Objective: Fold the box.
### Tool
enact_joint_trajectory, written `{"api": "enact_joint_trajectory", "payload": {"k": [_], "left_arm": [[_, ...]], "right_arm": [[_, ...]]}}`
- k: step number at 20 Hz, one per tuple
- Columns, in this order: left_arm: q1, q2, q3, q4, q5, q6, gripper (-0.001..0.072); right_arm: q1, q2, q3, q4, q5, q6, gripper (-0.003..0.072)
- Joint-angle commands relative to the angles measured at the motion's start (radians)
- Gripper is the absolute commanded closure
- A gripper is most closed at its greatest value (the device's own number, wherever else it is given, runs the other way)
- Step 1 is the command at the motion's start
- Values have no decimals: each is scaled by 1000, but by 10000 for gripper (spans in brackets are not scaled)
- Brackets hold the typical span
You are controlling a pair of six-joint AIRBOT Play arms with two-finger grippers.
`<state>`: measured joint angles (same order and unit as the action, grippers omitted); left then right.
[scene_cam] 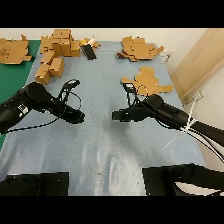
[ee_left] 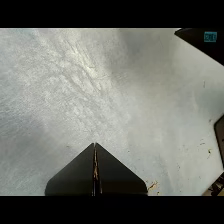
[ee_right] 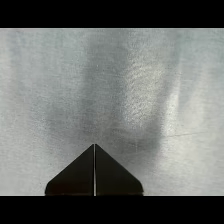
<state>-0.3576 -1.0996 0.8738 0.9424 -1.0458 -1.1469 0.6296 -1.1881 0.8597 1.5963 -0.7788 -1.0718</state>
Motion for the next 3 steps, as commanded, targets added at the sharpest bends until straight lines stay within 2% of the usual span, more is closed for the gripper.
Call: {"api": "enact_joint_trajectory", "payload": {"k": [1,3], "left_arm": [[-4,0,-1,0,-1,-5,699],[-4,0,-1,0,-2,-5,699]], "right_arm": [[1,-1,1,0,-9,-2,684],[1,-1,1,0,-9,-2,684]]}}
